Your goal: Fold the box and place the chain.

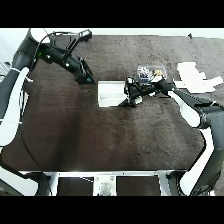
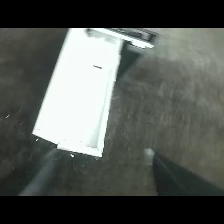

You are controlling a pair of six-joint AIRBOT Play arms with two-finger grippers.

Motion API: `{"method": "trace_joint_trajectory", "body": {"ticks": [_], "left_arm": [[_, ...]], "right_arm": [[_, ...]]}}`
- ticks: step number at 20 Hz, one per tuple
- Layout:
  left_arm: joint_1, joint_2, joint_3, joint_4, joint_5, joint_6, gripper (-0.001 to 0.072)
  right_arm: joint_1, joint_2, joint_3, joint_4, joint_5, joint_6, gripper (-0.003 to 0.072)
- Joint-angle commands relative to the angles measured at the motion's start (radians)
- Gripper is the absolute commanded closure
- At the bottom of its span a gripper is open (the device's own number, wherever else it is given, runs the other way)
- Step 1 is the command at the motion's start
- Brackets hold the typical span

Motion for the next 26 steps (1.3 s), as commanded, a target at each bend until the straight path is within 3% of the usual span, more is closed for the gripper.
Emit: {"method": "trace_joint_trajectory", "body": {"ticks": [1, 8, 12, 17, 21, 26], "left_arm": [[0.03, -0.003, -0.183, -0.032, 0.171, 0.286, -0.0011], [0.032, -0.005, -0.455, -0.06, 0.396, 0.564, -0.001], [0.032, -0.004, -0.458, -0.063, 0.401, 0.541, -0.0009], [0.043, -0.025, -0.457, -0.108, 0.33, 0.562, -0.0009], [0.053, -0.076, -0.452, -0.121, 0.362, 0.651, -0.0008], [0.053, -0.117, -0.42, -0.234, 0.371, 0.752, -0.0009]], "right_arm": [[0.0, 0.0, 0.0, 0.0, 0.0, 0.0, 0.0211], [0.0, 0.0, 0.0, 0.0, 0.0, 0.0, 0.0211], [0.0, 0.0, 0.0, 0.0, 0.0, 0.0, 0.0211], [0.0, 0.0, 0.0, 0.0, 0.0, 0.0, 0.0212], [0.0, 0.0, 0.0, 0.0, 0.0, 0.0, 0.0211], [0.0, 0.0, 0.0, 0.0, 0.0, 0.0, 0.0211]]}}
